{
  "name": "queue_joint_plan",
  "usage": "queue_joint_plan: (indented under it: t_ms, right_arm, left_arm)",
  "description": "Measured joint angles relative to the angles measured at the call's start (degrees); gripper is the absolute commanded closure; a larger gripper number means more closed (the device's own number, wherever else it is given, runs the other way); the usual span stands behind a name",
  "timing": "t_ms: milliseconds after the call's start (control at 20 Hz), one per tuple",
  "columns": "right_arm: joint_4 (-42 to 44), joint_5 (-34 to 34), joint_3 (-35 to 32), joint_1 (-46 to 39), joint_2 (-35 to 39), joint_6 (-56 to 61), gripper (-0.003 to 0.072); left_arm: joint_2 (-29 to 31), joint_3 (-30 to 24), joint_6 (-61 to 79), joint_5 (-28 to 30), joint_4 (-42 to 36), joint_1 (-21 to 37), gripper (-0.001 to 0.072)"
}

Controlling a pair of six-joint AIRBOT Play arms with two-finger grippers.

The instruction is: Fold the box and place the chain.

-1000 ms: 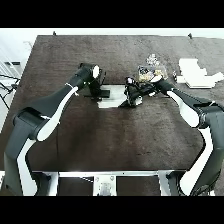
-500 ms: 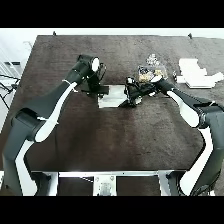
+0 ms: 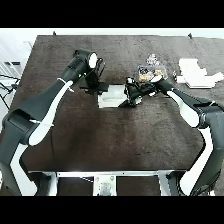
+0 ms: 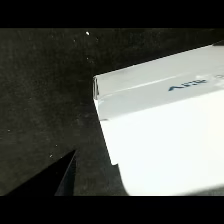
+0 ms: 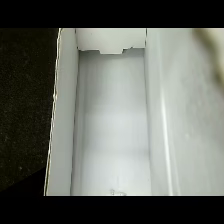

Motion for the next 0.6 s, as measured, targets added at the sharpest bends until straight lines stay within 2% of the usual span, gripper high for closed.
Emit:
queue_joint_plan:
  t_ms: [350,400,600]
  right_arm:
    - [0.0,0.02,0.0,0.0,0.0,0.0,0.0103]
    - [-0.02,0.0,0.0,0.0,0.0,0.02,0.0103]
    - [-0.09,0.02,0.0,-0.02,-0.02,0.0,0.0103]
  left_arm:
    - [-0.98,-4.35,-0.7,7.41,-3.74,0.0,0.0336]
    - [-1.64,-4.57,-0.94,7.98,-4.46,-0.02,0.0355]
    - [-3.45,-4.92,-2.25,9.29,-5.18,-0.37,0.0355]
